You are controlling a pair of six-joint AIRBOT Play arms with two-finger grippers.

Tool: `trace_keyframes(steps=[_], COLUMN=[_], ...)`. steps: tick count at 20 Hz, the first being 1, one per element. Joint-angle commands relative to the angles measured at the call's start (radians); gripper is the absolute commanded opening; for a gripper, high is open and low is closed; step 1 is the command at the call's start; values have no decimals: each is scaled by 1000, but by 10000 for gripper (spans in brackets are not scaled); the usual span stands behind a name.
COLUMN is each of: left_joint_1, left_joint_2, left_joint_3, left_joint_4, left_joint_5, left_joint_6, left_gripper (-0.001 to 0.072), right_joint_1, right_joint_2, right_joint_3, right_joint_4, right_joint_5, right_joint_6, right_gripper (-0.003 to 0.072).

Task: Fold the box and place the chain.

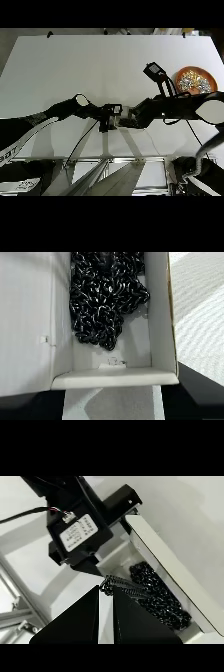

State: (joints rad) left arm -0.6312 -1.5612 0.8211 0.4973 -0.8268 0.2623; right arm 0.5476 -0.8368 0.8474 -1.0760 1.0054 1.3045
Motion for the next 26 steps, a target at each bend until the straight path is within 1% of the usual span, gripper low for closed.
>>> trace_keyframes(steps=[1,3,7,8,9,10,11,12,14,15,16,18,19,21,23,26], left_joint_1=[0,0,0,0,0,0,0,0,0,0,0,0,0,0,0,0], left_joint_2=[0,0,0,0,0,0,0,0,0,0,0,0,0,0,0,0], left_joint_3=[0,0,0,0,0,0,0,0,0,0,0,0,0,0,0,0], left_joint_4=[0,0,0,0,0,0,0,0,0,0,0,0,0,0,0,0], left_joint_5=[0,0,0,0,0,0,0,0,0,0,0,0,0,0,0,0], left_joint_6=[0,0,0,0,0,0,0,0,0,0,0,0,0,0,0,0], left_gripper=[256,256,256,256,256,256,256,256,256,256,256,256,256,256,256,256], right_joint_1=[2,2,2,2,2,2,2,2,2,2,2,1,-6,-35,-74,-112], right_joint_2=[-61,-103,-179,-192,-204,-210,-208,-198,-161,-140,-121,-111,-112,-124,-174,-278], right_joint_3=[0,-1,0,0,0,0,0,2,25,45,72,126,141,143,143,142], right_joint_4=[-48,-53,-41,-42,-42,-38,-25,-3,-3,-26,-54,-121,-135,-146,-162,-161], right_joint_5=[32,53,48,48,48,50,53,61,61,51,51,43,17,-26,-16,20], right_joint_6=[0,-4,-4,-5,-13,-33,-46,-87,-139,-138,-139,-135,-135,-135,-155,-250], right_gripper=[15,15,19,58,133,191,202,201,194,144,14,15,15,15,15,15])
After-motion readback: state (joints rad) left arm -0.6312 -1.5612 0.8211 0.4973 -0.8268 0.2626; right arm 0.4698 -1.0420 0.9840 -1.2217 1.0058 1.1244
